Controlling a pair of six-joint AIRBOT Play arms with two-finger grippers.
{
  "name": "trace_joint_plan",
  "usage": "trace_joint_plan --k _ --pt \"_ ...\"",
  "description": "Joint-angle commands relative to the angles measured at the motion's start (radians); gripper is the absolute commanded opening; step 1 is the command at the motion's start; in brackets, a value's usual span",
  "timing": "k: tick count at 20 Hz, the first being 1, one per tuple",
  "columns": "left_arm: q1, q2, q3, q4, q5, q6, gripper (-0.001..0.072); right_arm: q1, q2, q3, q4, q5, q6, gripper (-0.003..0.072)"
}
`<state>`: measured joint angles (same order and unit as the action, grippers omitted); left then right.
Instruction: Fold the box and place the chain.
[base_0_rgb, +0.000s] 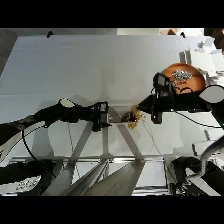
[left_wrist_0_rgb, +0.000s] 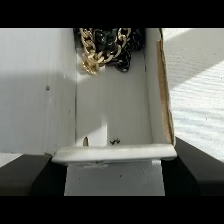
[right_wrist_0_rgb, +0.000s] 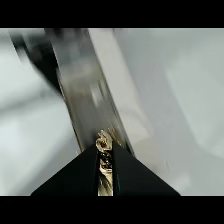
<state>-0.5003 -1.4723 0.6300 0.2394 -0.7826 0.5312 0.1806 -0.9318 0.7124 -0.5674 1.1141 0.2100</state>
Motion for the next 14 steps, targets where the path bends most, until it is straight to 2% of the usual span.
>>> trace_joint_plan --k 1,3,4,6,7,10,14 --pt "0.0 0.0 0.0 0.0 0.0 0.0 0.0212 0.001 0.003 0.014 0.21 0.029 0.018 0.0025" --pt "0.0 0.0 0.0 0.0 0.0 0.0 0.0212 0.001 0.003 0.014 0.2 0.027 0.018 0.0028" --pt "0.0 0.0 0.0 0.0 0.0 0.0 0.0212 0.001 0.003 0.014 0.177 0.027 0.018 0.0067" --pt "0.0 0.0 0.0 0.0 0.0 0.0 0.0212 0.001 0.003 0.014 0.11 0.031 0.018 0.039" --pt "0.0 0.0 0.0 0.0 0.0 0.0 0.0212 0.001 0.003 0.014 0.061 0.03 0.018 0.0446" --pt "0.0 0.0 0.0 0.0 0.0 0.0 0.0212 0.001 0.003 0.014 -0.087 0.02 0.018 0.0446" --pt "0.0 0.0 0.0 0.0 0.0 0.0 0.0212 -0.023 0.003 0.01 -0.289 -0.063 0.0 0.0451"
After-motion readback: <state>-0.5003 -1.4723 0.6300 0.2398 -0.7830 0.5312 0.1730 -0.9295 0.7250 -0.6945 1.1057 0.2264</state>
